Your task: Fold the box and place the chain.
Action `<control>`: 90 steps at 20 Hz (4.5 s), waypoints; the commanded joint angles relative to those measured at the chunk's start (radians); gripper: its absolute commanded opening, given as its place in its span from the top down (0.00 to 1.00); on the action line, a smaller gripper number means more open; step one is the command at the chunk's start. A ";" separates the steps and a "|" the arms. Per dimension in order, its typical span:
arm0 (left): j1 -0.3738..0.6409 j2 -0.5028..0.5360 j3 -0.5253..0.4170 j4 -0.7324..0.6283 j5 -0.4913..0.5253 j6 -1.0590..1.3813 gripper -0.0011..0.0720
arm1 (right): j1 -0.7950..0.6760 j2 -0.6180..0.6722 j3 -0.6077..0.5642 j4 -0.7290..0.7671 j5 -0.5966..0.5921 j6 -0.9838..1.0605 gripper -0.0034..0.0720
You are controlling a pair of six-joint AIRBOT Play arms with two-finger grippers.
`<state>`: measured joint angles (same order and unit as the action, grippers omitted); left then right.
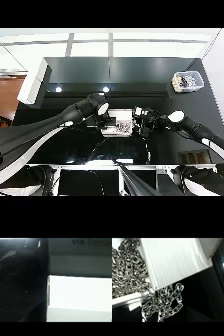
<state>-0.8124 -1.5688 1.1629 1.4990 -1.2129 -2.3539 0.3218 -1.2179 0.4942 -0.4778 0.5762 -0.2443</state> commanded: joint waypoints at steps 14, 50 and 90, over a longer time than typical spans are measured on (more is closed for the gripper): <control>0.000 0.000 0.000 0.000 0.001 0.000 0.95 | 0.002 0.158 0.028 -0.312 0.047 0.546 0.94; 0.000 -0.001 0.000 -0.001 0.003 0.000 0.95 | -0.262 0.311 0.388 -0.847 0.669 1.378 0.46; 0.449 0.642 -0.711 -0.743 0.364 2.229 0.01 | -0.336 0.309 0.377 -0.543 0.624 1.465 0.46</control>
<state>-0.3279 -0.8654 0.4534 0.8524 -0.9154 -0.5964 -0.0147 -0.9089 0.8742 -1.0374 1.1992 1.1938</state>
